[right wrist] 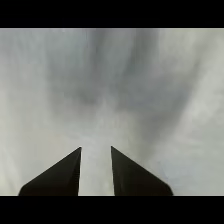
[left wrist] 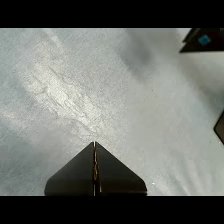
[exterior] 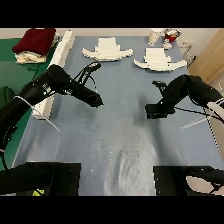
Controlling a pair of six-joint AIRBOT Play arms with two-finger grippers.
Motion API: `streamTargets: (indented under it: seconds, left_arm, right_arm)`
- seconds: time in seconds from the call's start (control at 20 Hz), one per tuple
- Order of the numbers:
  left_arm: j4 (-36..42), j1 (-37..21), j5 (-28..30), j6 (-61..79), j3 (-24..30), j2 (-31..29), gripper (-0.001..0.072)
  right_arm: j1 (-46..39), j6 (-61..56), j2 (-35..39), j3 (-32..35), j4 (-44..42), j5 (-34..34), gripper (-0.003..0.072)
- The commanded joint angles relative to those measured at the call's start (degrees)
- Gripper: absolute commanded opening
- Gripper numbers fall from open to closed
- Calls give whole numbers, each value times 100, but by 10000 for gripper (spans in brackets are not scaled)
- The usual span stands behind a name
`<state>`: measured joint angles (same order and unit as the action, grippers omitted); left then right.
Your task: Fold the box.
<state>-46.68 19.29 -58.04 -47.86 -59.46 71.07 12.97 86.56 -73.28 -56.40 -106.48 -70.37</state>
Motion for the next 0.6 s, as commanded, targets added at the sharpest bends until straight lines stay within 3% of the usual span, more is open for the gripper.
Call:
streamTargets:
  seconds: [0.0, 0.15, 0.35, 0.55]
  left_arm:
    - [-2, -7, 2, 2, -4, 2, 12]
    - [0, -7, 2, 2, -4, 2, 12]
    - [0, -7, 2, 2, -4, 2, 13]
    - [0, -7, 4, 2, -4, 2, 12]
  right_arm:
    - [-304, -726, -70, -601, 177, 850, 299]
    - [-1239, -699, -730, -2061, 286, 564, 298]
    - [-2568, -702, -2400, -4229, 205, 612, 298]
    - [-3239, -691, -3869, -5587, -898, 809, 298]
